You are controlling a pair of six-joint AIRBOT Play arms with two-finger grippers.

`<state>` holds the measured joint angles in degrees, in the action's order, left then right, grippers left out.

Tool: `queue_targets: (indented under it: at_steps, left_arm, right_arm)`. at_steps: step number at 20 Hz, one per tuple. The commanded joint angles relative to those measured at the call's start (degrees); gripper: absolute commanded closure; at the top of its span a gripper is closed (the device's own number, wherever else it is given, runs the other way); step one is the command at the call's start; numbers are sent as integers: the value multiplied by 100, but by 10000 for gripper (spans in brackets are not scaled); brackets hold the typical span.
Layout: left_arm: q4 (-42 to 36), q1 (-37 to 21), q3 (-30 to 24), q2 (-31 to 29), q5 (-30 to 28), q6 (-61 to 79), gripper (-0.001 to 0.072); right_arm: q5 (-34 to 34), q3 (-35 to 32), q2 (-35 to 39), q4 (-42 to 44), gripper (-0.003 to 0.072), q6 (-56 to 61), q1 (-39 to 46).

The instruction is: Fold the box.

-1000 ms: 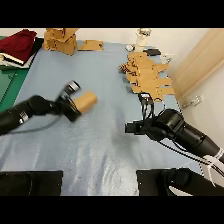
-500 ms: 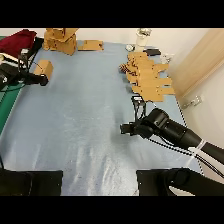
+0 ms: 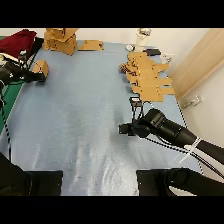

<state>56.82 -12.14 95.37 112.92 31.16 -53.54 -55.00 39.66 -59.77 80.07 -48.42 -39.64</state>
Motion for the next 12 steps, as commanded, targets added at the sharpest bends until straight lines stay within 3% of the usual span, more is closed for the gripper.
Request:
queue_targets:
  at_steps: [1, 10, 12]
  left_arm:
    - [422, -35, 221, 214, -271, -164, 257]
    - [627, -33, 240, 256, -562, -140, 255]
    - [627, -33, 240, 258, -553, -136, 88]
  right_arm:
    - [24, 2, -9, 9, 682, 2, 2]
    - [212, 2, -9, 13, 682, 2, 2]
    - [212, 2, -9, 15, 682, 2, 2]
